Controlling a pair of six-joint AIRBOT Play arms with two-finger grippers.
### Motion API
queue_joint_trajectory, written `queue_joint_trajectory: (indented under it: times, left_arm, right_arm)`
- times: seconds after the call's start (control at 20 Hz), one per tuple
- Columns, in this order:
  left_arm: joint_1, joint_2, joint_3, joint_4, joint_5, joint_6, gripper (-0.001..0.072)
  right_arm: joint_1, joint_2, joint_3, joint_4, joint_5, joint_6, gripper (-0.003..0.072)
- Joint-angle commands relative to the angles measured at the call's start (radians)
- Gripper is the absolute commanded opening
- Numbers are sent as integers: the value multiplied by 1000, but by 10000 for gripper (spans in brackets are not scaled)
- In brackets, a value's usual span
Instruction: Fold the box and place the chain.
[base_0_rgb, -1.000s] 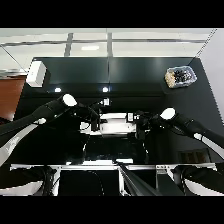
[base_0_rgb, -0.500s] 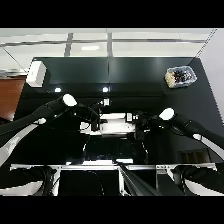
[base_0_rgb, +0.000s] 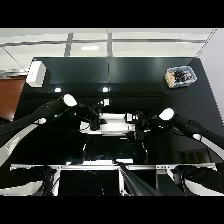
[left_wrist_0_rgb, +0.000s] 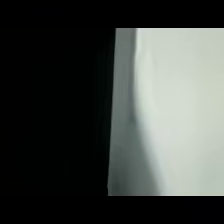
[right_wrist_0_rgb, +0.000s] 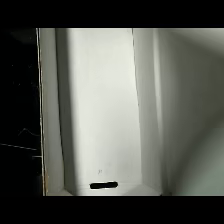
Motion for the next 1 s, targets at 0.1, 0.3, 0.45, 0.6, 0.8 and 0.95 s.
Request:
queue_joint_trajectory:
  times: [0.1,0.3,0.45,0.6,0.8,0.95]
  left_arm:
    - [38,80,46,137,-89,-169,565]
    - [92,235,72,394,-246,-423,581]
    - [125,304,71,443,-434,-703,529]
    - [111,292,5,266,-586,-813,26]
    - [37,292,-139,-114,-269,-644,26]
    - [21,292,-136,-278,84,-599,26]
  right_arm:
    - [1,0,1,-1,-1,1,473]
    - [1,0,1,-1,-2,1,473]
    - [1,0,1,-1,-2,1,472]
    - [1,0,1,-2,1,0,343]
    - [1,0,1,-2,3,-1,57]
    - [1,0,1,-2,1,-1,56]
